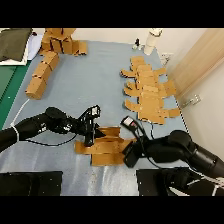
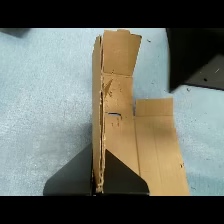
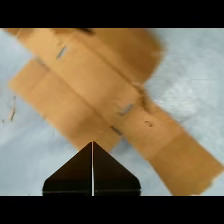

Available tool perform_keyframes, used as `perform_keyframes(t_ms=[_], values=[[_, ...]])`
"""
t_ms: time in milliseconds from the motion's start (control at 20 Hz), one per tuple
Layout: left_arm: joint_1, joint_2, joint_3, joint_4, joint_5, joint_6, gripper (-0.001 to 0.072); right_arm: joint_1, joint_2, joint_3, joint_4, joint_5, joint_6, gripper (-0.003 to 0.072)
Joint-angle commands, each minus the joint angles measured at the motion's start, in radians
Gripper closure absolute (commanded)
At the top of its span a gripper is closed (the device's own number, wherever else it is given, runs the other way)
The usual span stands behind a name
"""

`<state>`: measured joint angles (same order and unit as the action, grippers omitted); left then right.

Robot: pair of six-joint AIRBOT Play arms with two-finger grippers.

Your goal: Fold the box.

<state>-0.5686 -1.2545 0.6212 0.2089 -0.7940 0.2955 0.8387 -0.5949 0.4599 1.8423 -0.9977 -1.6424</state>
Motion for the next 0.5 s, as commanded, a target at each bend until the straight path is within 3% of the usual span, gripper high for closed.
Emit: perform_keyframes(t_ms=[0, 100, 150, 200, 250, 450], values=[[0.001, 0.000, 0.001, 0.000, 0.000, 0.000, 0.0697, 0.232, 0.063, -0.017, -0.122, -0.094, 0.020, 0.0684], [0.001, 0.000, 0.001, 0.000, 0.000, 0.000, 0.0697, 0.362, 0.074, -0.053, -0.223, -0.095, 0.021, 0.0680], [0.001, 0.000, 0.001, 0.000, 0.000, 0.000, 0.0697, 0.407, 0.070, -0.069, -0.288, -0.074, 0.019, 0.0526], [0.001, 0.000, 0.001, 0.000, 0.000, 0.000, 0.0697, 0.433, 0.056, -0.079, -0.352, -0.032, 0.019, 0.0182], [0.001, 0.000, 0.001, -0.002, 0.001, 0.000, 0.0697, 0.443, 0.035, -0.084, -0.413, 0.021, 0.019, 0.0105], [0.001, 0.000, 0.001, -0.003, -0.002, 0.000, 0.0697, 0.444, -0.100, -0.084, -0.455, 0.181, 0.018, 0.0105]])
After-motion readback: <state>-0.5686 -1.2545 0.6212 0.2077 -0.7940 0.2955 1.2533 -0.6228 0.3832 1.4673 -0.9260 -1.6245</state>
